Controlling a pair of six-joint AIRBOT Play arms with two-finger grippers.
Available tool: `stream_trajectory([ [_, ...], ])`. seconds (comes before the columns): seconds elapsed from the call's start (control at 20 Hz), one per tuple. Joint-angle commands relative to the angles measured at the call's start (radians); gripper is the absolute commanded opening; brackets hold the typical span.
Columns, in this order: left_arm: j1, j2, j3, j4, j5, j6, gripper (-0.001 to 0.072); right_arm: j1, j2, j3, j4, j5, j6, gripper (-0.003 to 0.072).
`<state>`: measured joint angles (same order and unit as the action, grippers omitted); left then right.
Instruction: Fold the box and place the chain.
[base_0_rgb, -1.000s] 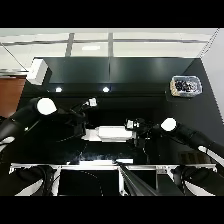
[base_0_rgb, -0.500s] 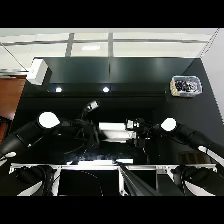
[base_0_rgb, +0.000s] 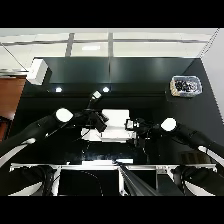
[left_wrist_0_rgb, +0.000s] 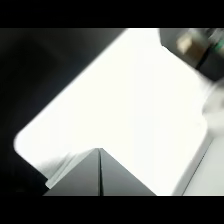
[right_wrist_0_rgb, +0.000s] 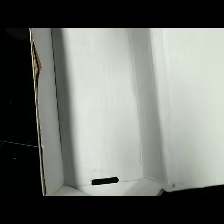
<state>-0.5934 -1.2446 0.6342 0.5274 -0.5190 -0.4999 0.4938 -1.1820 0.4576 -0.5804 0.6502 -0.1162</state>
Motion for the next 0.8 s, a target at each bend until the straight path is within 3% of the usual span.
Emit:
stream_trajectory([
  [0.0,-0.002,-0.129,0.103,0.25,-0.212,-0.137,0.0023,0.001,0.0,0.0,0.0,0.0,0.0,0.044],
  [0.2,0.003,-0.132,0.178,0.342,-0.24,-0.148,0.0022,0.001,0.0,0.0,0.0,0.0,0.0,0.044],
  [0.35,0.037,-0.037,0.198,0.382,-0.272,-0.163,0.0022,0.001,0.0,0.0,0.0,0.0,0.0,0.044],
  [0.45,0.088,0.046,0.191,0.391,-0.367,-0.163,0.0023,0.001,0.0,0.0,0.0,0.0,0.0,0.044],
  [0.6,0.184,0.185,0.114,0.377,-0.5,-0.098,0.0024,0.001,0.0,0.0,0.0,0.0,0.0,0.044],
  [0.7,0.207,0.254,0.039,0.343,-0.632,0.13,0.0024,0.001,0.0,0.0,0.0,0.0,0.0,0.044],
  [0.75,0.186,0.273,0.003,0.344,-0.652,0.198,0.0092,0.001,0.0,0.0,0.0,0.0,0.0,0.044],
])
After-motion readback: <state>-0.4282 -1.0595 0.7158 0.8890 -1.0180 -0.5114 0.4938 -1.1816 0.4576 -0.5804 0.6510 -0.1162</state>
